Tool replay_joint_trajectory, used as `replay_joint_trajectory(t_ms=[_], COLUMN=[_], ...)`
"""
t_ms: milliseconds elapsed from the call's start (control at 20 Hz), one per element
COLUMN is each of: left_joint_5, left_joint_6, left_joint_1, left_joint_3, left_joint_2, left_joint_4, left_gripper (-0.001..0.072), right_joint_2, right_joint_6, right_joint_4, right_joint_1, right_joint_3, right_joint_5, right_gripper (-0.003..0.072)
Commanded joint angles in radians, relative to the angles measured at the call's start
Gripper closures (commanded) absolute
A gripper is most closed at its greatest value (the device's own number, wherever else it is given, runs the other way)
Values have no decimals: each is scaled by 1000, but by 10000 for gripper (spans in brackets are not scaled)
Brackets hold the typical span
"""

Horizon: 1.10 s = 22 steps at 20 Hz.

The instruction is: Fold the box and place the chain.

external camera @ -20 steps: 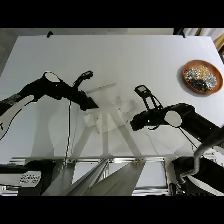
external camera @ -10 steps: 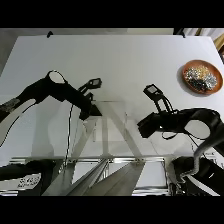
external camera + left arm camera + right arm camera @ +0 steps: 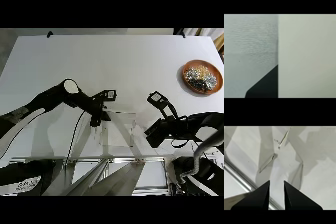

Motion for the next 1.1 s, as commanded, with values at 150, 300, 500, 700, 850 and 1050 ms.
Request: replay_joint_trajectory(t_ms=[150,300,500,700,850,1050], left_joint_5=[309,259,323,294,267,270], left_joint_6=[65,156,251,364,372,373], left_joint_1=[-11,-13,-13,-13,-12,-11], left_joint_3=[-246,-253,-253,-253,-253,-253], left_joint_2=[204,198,164,89,52,42], left_joint_4=[-6,-6,-148,-281,-283,-274], left_gripper=[710,703,703,704,704,703], right_joint_2=[3,3,3,3,3,3], right_joint_6=[-3,-4,-4,-4,-4,-4], right_joint_4=[4,4,7,7,7,7], right_joint_1=[0,0,0,0,0,0], right_joint_3=[1,0,0,0,0,1], right_joint_5=[-78,-128,-134,-134,-134,-135], right_gripper=[487,487,487,487,487,487])
